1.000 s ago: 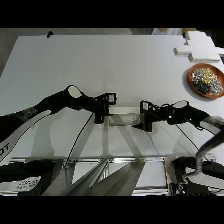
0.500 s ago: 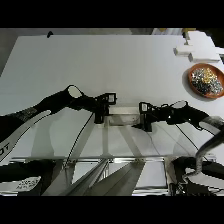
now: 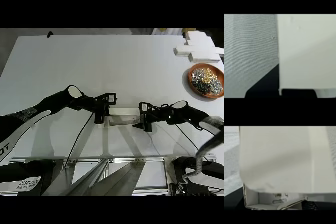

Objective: Fold the box and place the chain.

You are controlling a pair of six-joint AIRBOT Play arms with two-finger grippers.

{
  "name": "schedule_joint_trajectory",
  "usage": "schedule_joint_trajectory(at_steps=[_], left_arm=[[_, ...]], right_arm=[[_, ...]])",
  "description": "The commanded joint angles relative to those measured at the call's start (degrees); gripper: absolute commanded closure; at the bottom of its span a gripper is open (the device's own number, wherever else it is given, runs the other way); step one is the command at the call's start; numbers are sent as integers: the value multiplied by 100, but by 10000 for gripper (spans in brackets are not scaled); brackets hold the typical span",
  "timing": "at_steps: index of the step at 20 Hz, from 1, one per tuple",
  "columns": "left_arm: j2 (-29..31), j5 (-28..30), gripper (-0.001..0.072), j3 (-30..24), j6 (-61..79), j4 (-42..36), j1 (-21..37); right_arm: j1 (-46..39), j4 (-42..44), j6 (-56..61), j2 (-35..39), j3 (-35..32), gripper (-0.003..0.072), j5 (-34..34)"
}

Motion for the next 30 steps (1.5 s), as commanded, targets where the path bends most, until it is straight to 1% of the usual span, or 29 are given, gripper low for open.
schedule_joint_trajectory(at_steps=[1,28,29,30], left_arm=[[0,4,697,2,0,0,-2],[7,-17,695,2,-22,-2,0],[15,-63,650,2,-46,0,4],[44,-116,544,2,-48,0,9]], right_arm=[[4,0,4,0,2,275,2],[7,-42,4,4,2,273,28],[7,-42,4,4,2,273,28],[7,-42,4,4,2,273,28]])
